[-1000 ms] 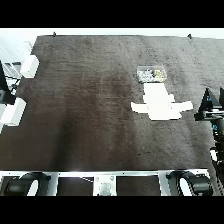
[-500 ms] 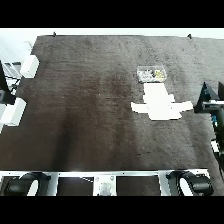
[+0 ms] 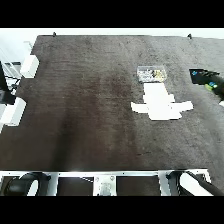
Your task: Fold the box and place the chain.
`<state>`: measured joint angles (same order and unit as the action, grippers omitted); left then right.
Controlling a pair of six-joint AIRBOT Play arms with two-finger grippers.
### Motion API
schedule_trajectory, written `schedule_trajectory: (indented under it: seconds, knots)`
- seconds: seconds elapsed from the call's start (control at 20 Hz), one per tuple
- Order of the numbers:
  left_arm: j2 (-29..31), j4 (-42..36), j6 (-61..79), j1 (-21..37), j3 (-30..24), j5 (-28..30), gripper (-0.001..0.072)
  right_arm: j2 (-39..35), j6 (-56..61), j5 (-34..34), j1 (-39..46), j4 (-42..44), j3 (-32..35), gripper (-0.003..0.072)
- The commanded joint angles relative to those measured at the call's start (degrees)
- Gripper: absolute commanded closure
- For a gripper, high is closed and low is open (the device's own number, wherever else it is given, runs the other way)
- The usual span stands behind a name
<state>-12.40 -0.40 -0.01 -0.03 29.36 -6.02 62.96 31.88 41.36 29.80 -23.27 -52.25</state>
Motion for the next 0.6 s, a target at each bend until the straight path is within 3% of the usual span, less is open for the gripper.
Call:
schedule_trajectory:
  seconds: [0.0,0.15,0.3,0.55]
  knots:
    - [0.0,0.0,0.0,0.0,0.0,0.0,0.0415,12.4,16.5,22.9,13.9,-16.3,-14.3,0.0166]
    - [0.0,0.0,0.0,0.0,0.0,0.0,0.0415,21.6,20.2,34.1,18.8,-22.6,-27.5,0.0166]
    - [0.0,0.0,0.0,0.0,0.0,0.0,0.0415,31.4,21.1,43.3,18.3,-26.8,-37.5,0.0166]
    - [0.0,0.0,0.0,0.0,0.0,0.0,0.0415,41.7,20.5,46.2,15.0,-31.3,-43.2,0.0165]
